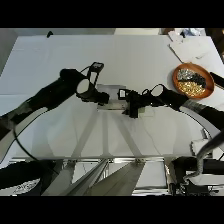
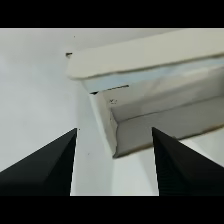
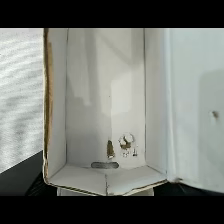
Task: Fold the box and place the chain.
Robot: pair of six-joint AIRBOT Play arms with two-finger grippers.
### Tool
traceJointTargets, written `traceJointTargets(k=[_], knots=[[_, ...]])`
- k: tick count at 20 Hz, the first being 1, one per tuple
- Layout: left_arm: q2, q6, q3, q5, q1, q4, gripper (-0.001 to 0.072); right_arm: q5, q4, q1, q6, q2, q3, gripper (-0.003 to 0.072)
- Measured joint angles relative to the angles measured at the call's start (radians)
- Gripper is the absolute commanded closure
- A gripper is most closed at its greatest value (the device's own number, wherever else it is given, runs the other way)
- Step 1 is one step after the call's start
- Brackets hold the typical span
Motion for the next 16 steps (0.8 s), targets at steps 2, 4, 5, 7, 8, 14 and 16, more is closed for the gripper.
traceJointTargets(k=[2, 4, 5, 7, 8, 14, 16], knots=[[0.06, 0.127, 0.0, -0.011, 0.04, -0.07, 0.0195, 0.0, 0.0, 0.0, 0.0, 0.0, 0.0, 0.0388], [0.104, 0.315, 0.0, -0.018, 0.095, -0.167, 0.0202, 0.0, 0.0, 0.0, 0.0, 0.0, 0.0, 0.0388], [0.119, 0.422, -0.002, -0.021, 0.13, -0.229, 0.0201, 0.0, 0.0, 0.0, 0.0, 0.0, 0.0, 0.0388], [0.131, 0.641, -0.024, -0.031, 0.199, -0.365, 0.0199, 0.0, 0.0, 0.0, 0.0, 0.0, 0.0, 0.0388], [0.134, 0.759, -0.042, -0.031, 0.235, -0.427, 0.0199, 0.0, 0.0, 0.0, 0.0, 0.0, 0.0, 0.0388], [0.121, 1.513, -0.234, 0.003, 0.423, -0.668, 0.0005, 0.0, 0.0, 0.0, 0.0, 0.0, 0.0, 0.0388], [0.093, 1.759, -0.284, 0.012, 0.461, -0.703, 0.0003, 0.0, 0.0, 0.0, 0.0, 0.0, 0.0, 0.0388]])
